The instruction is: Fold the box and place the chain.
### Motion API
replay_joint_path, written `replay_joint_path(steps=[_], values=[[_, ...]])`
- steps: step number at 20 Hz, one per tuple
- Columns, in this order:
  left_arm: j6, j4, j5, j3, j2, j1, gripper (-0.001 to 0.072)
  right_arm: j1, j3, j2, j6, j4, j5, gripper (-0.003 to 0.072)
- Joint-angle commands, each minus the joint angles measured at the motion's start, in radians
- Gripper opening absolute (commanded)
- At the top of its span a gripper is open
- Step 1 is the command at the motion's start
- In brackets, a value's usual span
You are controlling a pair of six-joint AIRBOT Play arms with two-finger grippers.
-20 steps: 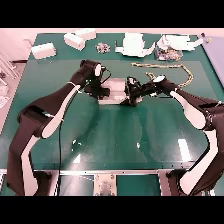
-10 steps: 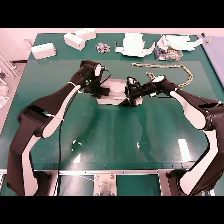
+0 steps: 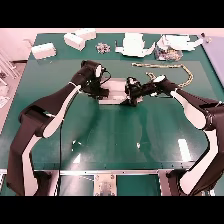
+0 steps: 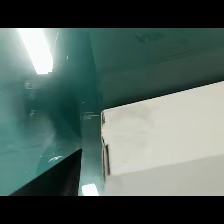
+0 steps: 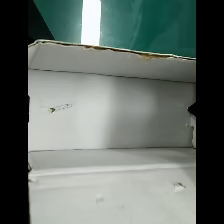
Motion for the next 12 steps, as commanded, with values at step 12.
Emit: replay_joint_path(steps=[12], values=[[0.009,-0.037,0.020,0.017,0.008,0.000,0.0368,0.001,0.000,0.000,0.005,0.005,0.008,0.0587]])
